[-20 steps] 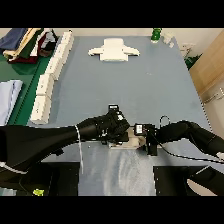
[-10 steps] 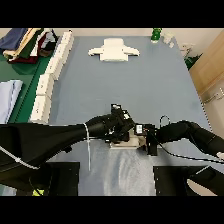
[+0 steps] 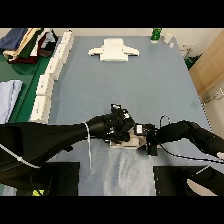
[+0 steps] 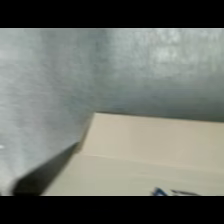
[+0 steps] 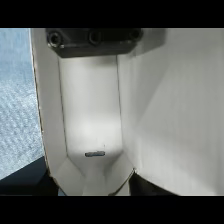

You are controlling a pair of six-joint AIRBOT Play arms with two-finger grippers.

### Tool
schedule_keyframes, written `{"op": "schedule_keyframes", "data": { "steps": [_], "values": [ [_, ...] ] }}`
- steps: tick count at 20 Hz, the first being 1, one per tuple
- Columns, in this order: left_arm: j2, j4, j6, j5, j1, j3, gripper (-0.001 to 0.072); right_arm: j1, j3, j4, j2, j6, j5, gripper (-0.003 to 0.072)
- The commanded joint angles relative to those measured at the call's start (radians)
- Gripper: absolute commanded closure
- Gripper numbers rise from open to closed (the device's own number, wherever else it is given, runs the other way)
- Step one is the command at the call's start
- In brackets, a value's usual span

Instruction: Fold the box.

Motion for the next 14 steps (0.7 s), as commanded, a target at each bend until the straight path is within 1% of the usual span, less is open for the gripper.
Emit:
{"op": "schedule_keyframes", "data": {
  "steps": [1,4,7,9,12,13,14],
  "values": [
    [0.002,-0.010,0.011,-0.019,0.000,0.008,0.0043,0.001,0.001,0.001,0.000,0.000,0.000,0.0177],
    [0.005,-0.010,0.018,-0.059,0.000,0.032,0.0043,0.001,0.001,0.001,0.000,0.000,0.000,0.0176],
    [0.033,-0.010,0.034,-0.101,0.002,0.050,0.0051,0.001,0.001,0.001,0.000,0.000,0.000,0.0177],
    [0.069,-0.010,0.060,-0.177,0.002,0.069,0.0051,0.001,0.001,0.001,0.000,0.000,0.000,0.0177],
    [0.147,-0.009,0.100,-0.323,0.002,0.097,0.0054,0.001,0.001,0.001,0.000,0.000,0.000,0.0177],
    [0.178,-0.009,0.102,-0.372,0.002,0.100,0.0214,0.001,0.001,0.001,0.000,0.000,0.000,0.0176],
    [0.206,-0.003,0.103,-0.415,0.002,0.100,0.0453,0.001,0.001,0.001,0.000,0.000,0.000,0.0177]
  ]
}}
